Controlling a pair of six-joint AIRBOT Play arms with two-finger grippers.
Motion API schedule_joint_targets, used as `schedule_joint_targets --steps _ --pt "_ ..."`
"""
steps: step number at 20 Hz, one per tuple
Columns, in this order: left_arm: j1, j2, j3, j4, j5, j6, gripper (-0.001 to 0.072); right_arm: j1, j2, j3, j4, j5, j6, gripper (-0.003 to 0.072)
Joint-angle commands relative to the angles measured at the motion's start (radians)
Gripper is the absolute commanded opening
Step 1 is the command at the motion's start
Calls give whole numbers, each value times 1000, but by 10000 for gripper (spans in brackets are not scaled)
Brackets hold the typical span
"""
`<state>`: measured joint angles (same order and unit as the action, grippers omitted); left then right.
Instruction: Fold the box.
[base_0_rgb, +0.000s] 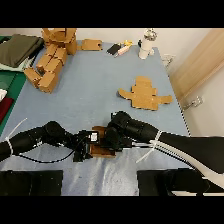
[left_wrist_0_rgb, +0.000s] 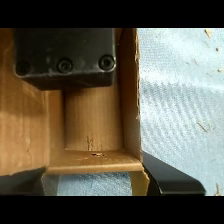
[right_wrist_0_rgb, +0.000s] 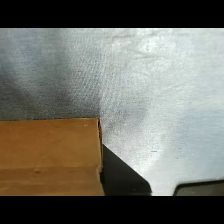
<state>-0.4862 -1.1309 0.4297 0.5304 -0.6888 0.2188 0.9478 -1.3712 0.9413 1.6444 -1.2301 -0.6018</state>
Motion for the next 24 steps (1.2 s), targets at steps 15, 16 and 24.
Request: schedule_joint_targets --steps 15,16,24 --pt "0 -1 0 0 0 1 503 9 127 71 -67 -126 -1 515" --pt "0 -1 0 0 0 1 503 8 159 76 -69 -146 -1 515" --pt "0 -1 0 0 0 1 503 -230 352 -9 -322 -442 -151 223"
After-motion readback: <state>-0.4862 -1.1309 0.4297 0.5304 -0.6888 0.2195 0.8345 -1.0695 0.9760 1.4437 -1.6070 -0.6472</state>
